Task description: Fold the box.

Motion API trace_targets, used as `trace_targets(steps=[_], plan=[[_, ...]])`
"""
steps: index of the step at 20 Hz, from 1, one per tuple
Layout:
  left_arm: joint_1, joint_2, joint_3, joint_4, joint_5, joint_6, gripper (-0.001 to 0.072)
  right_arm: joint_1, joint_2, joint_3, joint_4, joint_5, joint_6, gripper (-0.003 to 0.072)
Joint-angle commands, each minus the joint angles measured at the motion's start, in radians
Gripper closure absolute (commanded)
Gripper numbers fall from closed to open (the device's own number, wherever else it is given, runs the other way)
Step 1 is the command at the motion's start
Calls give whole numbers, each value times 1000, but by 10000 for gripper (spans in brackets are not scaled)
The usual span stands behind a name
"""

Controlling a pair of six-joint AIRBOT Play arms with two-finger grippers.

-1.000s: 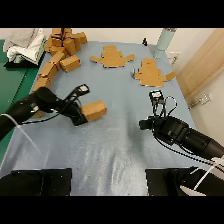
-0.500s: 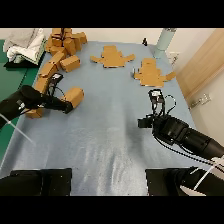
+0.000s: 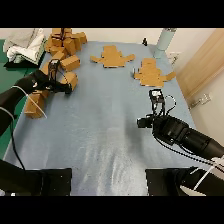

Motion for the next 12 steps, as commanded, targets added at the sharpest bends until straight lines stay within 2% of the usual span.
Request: trace_targets(steps=[1, 5, 12], plan=[[21, -99, 145, 122, 14, -156, 265, 0, 0, 0, 5, 2, 2, 681], [39, -154, 197, 129, -6, -155, 265, 0, 0, 0, 5, 2, 11, 680], [39, -193, 198, 130, 89, -151, 264, 0, 0, 0, 5, 2, 11, 680]])
